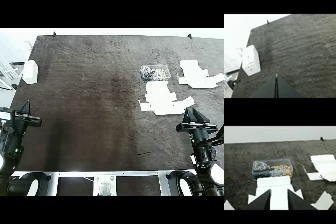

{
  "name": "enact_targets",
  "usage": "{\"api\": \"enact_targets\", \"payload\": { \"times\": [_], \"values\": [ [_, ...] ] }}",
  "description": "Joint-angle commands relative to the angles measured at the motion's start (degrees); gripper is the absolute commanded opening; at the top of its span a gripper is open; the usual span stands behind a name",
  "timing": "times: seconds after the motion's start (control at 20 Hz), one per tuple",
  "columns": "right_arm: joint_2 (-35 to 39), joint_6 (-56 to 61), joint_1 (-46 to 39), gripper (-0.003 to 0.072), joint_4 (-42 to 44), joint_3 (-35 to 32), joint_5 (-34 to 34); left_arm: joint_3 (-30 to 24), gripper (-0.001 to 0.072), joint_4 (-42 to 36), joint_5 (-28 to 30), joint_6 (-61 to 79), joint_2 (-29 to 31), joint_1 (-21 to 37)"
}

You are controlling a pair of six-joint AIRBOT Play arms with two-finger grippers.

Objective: Fold the box and place the chain.

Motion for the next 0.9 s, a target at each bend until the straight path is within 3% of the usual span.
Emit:
{"api": "enact_targets", "payload": {
  "times": [0.0, 0.4, 0.5, 0.6, 0.7, 0.85],
  "values": [
    [0.02, 0.00, 0.07, 0.0261, 0.00, 0.07, 0.02, 0.00, 0.0022, 0.02, 0.00, 0.02, 0.04, -0.02],
    [0.02, -0.02, 0.07, 0.0264, -0.09, 0.74, 0.04, 0.00, 0.0023, 0.02, 0.02, 0.02, 0.04, -0.02],
    [-0.02, -0.20, -0.04, 0.0380, -4.87, 3.63, -0.33, 0.00, 0.0023, 0.02, 0.02, 0.02, 0.04, -0.02],
    [-1.86, 0.04, -0.04, 0.0381, -5.55, 7.56, -3.78, 0.00, 0.0022, 0.02, 0.00, 0.02, 0.04, -0.02],
    [-8.76, -0.04, -0.09, 0.0384, -4.70, 12.55, -6.25, 0.00, 0.0023, 0.02, 0.00, 0.02, 0.04, -0.02],
    [-26.10, -0.11, -3.39, 0.0399, -4.48, 21.99, -4.33, 0.00, 0.0023, 0.02, 0.02, 0.02, 0.04, -0.02]
  ]
}}
